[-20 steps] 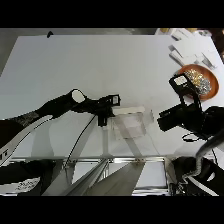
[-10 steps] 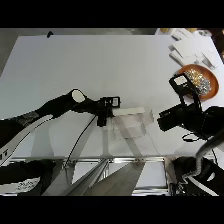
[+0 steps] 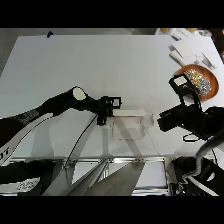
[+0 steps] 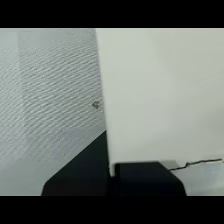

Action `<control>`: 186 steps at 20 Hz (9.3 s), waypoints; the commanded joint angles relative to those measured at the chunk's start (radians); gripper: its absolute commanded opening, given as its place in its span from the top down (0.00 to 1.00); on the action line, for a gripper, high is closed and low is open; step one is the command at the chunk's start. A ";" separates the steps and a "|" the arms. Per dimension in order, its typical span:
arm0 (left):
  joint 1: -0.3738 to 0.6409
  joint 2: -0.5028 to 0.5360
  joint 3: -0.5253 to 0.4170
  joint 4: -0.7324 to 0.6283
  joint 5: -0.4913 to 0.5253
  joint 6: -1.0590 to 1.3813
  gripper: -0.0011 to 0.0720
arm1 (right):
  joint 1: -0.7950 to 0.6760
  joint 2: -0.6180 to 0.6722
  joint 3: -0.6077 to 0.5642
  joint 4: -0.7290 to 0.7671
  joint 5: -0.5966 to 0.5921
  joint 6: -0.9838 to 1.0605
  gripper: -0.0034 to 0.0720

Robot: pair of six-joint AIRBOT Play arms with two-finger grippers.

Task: Fold the box and place the chain.

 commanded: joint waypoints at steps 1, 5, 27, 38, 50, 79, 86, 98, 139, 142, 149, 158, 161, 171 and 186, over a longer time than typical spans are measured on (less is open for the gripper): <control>0.000 -0.022 0.002 0.003 -0.020 0.003 0.99 | 0.001 0.001 0.000 0.003 0.004 0.001 0.50; -0.001 -0.030 0.002 0.003 -0.022 0.003 0.98 | 0.001 0.001 0.000 0.005 0.006 0.001 0.50; 0.000 -0.007 0.002 -0.189 0.011 -0.008 0.68 | 0.001 0.001 0.000 0.022 0.011 0.001 0.50; -0.009 -0.050 0.002 -0.330 0.032 -0.024 0.59 | 0.001 0.001 0.000 0.024 0.011 0.001 0.50; 0.074 -0.328 0.286 -0.315 -0.336 -0.600 0.47 | 0.001 0.001 0.000 0.024 0.011 0.001 0.51; -0.047 0.052 0.165 0.335 -0.121 -0.491 0.99 | 0.001 0.001 0.000 0.043 0.074 0.005 0.51; -0.053 0.060 0.003 0.074 0.038 -0.203 0.99 | 0.001 0.001 0.000 0.055 0.083 0.005 0.51; -0.053 0.043 0.003 0.115 0.049 -0.125 0.98 | 0.001 0.001 0.000 0.054 0.074 0.004 0.51; -0.053 0.022 0.003 0.111 0.048 -0.129 0.97 | 0.001 -0.035 -0.327 0.405 -0.242 -1.312 0.72; -0.053 0.022 0.003 0.111 0.049 -0.128 0.97 | 0.034 0.029 -0.453 0.365 -0.449 -1.354 0.03; -0.053 0.022 0.003 0.111 0.049 -0.128 0.97 | 0.175 0.006 -0.580 0.355 -0.723 -1.349 0.03; -0.053 0.022 0.003 0.111 0.049 -0.128 0.97 | 0.032 -0.057 -0.506 0.326 -0.762 -1.350 0.03; -0.053 0.022 0.003 0.111 0.049 -0.128 0.97 | -0.021 -0.057 -0.452 0.344 -0.697 -1.351 0.04; -0.053 0.022 0.003 0.111 0.049 -0.128 0.97 | -0.276 -0.214 -0.397 0.895 -0.620 -1.812 0.04; -0.053 0.022 0.003 0.111 0.049 -0.128 0.97 | -0.481 -0.492 -0.397 1.302 -0.430 -2.414 0.06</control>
